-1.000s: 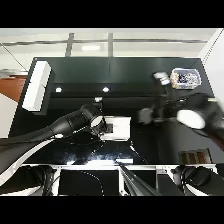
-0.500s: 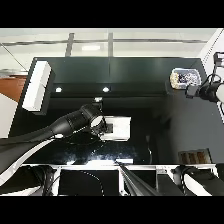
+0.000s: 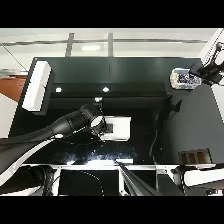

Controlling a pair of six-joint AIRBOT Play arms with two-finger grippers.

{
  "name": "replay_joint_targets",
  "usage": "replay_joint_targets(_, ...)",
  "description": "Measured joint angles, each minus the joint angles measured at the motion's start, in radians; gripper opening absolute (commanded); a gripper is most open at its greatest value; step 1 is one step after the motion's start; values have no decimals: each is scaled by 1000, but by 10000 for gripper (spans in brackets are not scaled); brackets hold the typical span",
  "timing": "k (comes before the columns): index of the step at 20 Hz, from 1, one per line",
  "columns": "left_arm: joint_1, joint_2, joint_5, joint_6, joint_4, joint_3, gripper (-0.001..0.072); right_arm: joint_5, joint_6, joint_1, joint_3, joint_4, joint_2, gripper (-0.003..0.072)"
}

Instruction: Fold the box and place the chain.

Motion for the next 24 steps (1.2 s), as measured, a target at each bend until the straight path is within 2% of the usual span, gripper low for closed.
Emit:
replay_joint_targets(4,0,0,-5,0,-4,0,31,9,19,-14,142,30,-122,700)
replay_joint_targets(5,0,0,-6,0,-5,0,31,6,28,-16,161,31,-143,669)
replay_joint_targets(7,0,0,-6,0,-6,0,31,-6,56,-18,190,36,-176,669)
replay_joint_targets(15,0,0,-8,0,-7,0,31,-24,277,-19,217,15,-253,669)
replay_joint_targets(22,0,0,-8,0,-8,0,31,-84,357,-26,220,11,-275,661)
replay_joint_targets(23,0,0,-8,0,-8,0,31,-90,359,-27,220,12,-278,582)
replay_joint_targets(24,0,0,-8,0,-8,0,31,-92,362,-28,220,12,-281,574)
